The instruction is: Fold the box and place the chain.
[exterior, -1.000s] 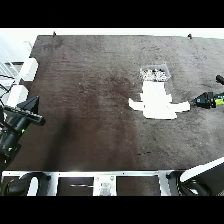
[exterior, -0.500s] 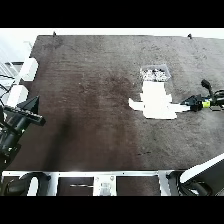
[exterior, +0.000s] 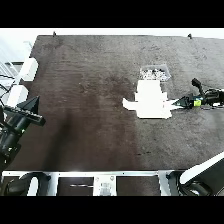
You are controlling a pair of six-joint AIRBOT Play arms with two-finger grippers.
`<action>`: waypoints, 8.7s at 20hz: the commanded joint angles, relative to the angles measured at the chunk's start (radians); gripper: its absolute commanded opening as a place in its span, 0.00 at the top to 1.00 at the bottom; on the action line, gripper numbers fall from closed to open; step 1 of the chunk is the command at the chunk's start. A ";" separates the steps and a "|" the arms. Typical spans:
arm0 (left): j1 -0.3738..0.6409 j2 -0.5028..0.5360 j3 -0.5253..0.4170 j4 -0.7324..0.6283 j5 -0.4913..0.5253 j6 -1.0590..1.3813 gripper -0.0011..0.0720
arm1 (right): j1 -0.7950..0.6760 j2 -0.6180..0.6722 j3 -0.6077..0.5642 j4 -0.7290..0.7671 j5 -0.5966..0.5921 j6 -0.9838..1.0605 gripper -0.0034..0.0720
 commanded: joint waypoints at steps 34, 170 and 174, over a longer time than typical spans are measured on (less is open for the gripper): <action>0.000 -0.007 0.006 0.032 -0.140 -0.087 0.16 | 0.678 0.381 -0.510 0.324 -0.846 -0.148 0.95; -0.389 -1.804 1.421 0.377 -0.724 0.160 0.96 | 0.886 0.525 -0.603 0.089 -1.163 -0.958 0.18; -0.389 -1.804 1.421 0.377 -0.724 0.160 0.96 | 0.853 0.547 -0.588 0.122 -1.162 -0.959 0.18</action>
